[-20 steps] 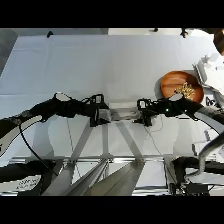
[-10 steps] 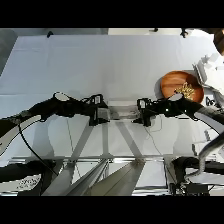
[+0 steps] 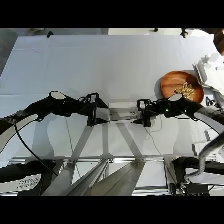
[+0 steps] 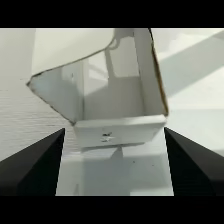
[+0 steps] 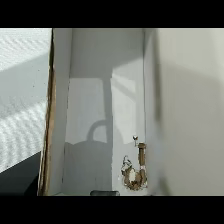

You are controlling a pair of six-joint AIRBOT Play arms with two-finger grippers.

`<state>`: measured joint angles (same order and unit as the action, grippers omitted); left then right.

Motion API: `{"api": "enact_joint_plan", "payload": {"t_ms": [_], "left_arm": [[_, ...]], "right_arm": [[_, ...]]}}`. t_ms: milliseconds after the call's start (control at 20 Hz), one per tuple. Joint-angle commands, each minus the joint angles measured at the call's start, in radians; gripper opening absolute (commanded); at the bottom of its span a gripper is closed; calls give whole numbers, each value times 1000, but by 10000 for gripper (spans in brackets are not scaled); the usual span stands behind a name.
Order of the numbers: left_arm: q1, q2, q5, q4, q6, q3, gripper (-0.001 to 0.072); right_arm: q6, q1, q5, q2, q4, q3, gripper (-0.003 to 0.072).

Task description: Fold the box and place the chain.

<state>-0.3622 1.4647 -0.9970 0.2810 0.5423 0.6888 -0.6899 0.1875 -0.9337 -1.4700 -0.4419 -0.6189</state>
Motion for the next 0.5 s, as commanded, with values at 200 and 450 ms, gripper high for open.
{"api": "enact_joint_plan", "payload": {"t_ms": [200, 450], "left_arm": [[1, -2, -28, 24, -84, 0, 704], [-1, -4, -21, 23, -102, 0, 702]], "right_arm": [[0, -1, 2, 0, 1, 0, 524], [1, -1, 2, 0, 1, 0, 524]]}}
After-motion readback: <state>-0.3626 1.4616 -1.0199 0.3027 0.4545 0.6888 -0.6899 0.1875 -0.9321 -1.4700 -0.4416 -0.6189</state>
